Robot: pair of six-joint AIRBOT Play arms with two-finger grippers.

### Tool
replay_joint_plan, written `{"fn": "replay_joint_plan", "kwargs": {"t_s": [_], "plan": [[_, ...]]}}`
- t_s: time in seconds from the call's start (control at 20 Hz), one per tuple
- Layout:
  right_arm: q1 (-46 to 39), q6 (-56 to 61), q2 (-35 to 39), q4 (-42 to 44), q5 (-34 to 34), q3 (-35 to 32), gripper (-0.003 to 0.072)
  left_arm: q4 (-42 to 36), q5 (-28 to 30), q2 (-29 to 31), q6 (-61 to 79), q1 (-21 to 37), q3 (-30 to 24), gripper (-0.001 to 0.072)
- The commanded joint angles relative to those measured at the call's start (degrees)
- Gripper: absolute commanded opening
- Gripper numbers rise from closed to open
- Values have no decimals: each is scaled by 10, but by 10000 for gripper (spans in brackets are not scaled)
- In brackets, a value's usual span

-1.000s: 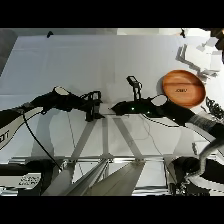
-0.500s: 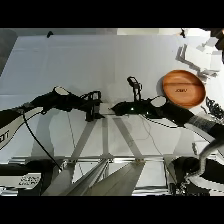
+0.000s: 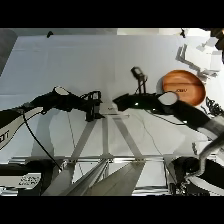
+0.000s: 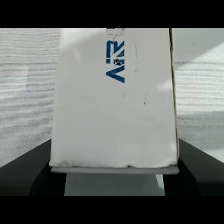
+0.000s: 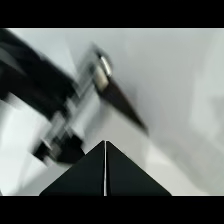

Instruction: Fold the box and place the chain.

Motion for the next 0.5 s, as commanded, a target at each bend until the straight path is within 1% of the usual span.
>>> {"fn": "replay_joint_plan", "kwargs": {"t_s": [0.0,0.05,0.1,0.2,0.25,0.35,0.45], "plan": [[-45,26,106,-54,-1,7,14,0,0,0,1,0,0,339],[-63,62,136,-100,2,7,14,1,0,0,1,0,0,339],[-83,116,170,-167,6,7,14,0,0,0,1,0,0,339],[-122,236,227,-323,45,7,14,0,0,0,1,0,0,339],[-140,292,250,-404,79,7,14,0,0,0,1,0,0,339],[-173,393,282,-568,179,7,15,1,0,0,1,0,0,339],[-202,453,291,-690,292,7,15,1,0,0,1,0,0,339]]}}
